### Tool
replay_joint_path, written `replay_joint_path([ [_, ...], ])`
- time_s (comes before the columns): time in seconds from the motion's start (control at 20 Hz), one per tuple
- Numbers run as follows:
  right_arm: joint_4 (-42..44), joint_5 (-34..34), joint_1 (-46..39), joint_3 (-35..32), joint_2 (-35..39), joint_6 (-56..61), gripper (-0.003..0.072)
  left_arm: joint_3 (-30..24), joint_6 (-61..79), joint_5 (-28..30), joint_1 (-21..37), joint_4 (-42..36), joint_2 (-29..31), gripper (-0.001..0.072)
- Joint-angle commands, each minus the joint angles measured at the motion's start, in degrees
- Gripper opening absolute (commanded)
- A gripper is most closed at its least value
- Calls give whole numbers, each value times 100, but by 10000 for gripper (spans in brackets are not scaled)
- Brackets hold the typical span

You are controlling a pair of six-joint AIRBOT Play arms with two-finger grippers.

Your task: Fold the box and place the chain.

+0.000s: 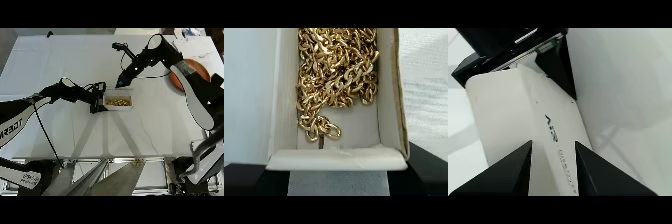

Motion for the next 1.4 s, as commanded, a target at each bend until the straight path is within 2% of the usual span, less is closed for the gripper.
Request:
replay_joint_path([
  [0.0, -35, 26, 151, -105, 175, -219, 346, 2, 0, 2, -4, 0, -2, 153],
  [0.25, -372, -745, 363, -1222, 848, -776, 369, 2, 0, 0, -4, 0, -2, 153],
  [0.3, -492, -1049, 402, -1513, 1064, -949, 401, 2, 0, 2, -4, 0, -2, 153],
  [0.6, -702, -2774, 562, -2981, 2124, -1582, 405, 2, 0, 0, -4, 2, -2, 153],
  [0.9, -1307, -3220, 931, -3344, 2181, -1582, 421, 2, 0, 2, -4, 0, -2, 153],
  [0.95, -1307, -3309, 968, -3344, 2199, -1582, 473, 2, 0, 2, -4, 0, -2, 153],
  [1.0, -1307, -3366, 1010, -3344, 2227, -1580, 484, 2, 0, 2, -4, 0, -2, 153],
  [1.2, -1318, -3580, 1178, -3449, 2531, -1582, 482, 2, 0, 2, -4, 0, -2, 153],
  [1.35, -1314, -3934, 1276, -3864, 2826, -1799, 475, 2, 0, 2, -4, 0, -2, 153],
])
